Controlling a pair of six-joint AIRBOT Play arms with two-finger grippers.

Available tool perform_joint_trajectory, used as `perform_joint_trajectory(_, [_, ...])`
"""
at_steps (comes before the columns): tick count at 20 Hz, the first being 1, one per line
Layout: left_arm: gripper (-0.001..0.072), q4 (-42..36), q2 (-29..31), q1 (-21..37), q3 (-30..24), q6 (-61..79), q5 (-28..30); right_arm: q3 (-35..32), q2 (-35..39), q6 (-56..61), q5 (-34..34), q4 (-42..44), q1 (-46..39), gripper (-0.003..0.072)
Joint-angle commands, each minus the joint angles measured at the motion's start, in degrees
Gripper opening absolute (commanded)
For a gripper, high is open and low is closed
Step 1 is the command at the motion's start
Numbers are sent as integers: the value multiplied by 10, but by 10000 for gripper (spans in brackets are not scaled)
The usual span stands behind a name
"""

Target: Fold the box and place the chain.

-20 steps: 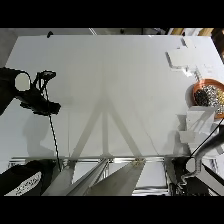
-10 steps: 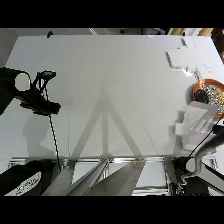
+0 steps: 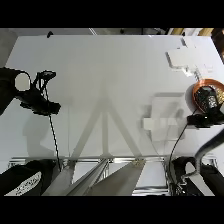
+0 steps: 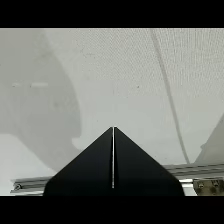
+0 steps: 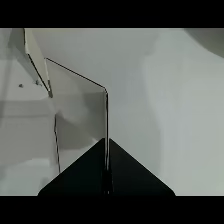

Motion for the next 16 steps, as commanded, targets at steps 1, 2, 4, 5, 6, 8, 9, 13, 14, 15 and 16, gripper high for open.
perform_joint_trajectory(1, [8,3,0,1,0,12,41,-50,82,38,-39,111,129,15])
perform_joint_trajectory(2, [8,0,0,1,0,12,62,-61,95,60,-56,110,167,15])
perform_joint_trajectory(4, [8,-37,0,1,-4,16,130,-66,101,87,-73,109,231,15])
perform_joint_trajectory(5, [9,-62,-1,0,-9,33,166,-66,101,98,-87,109,258,16])
perform_joint_trajectory(6, [26,-101,-7,0,-14,62,193,-66,101,110,-100,108,280,16])
perform_joint_trajectory(8, [251,-235,-29,0,-23,163,229,-66,101,124,-121,109,313,16])
perform_joint_trajectory(9, [304,-334,-49,-1,-28,239,238,-66,101,133,-125,108,322,16])
perform_joint_trajectory(13, [355,-646,-155,-37,-28,523,189,-66,101,134,-123,105,329,16])
perform_joint_trajectory(14, [398,-682,-181,-54,-28,573,177,-66,101,134,-123,104,329,16])
perform_joint_trajectory(15, [432,-698,-203,-69,-28,602,174,-66,101,134,-123,104,329,16])
perform_joint_trajectory(16, [433,-705,-223,-83,-28,624,176,-66,101,133,-123,104,329,17])
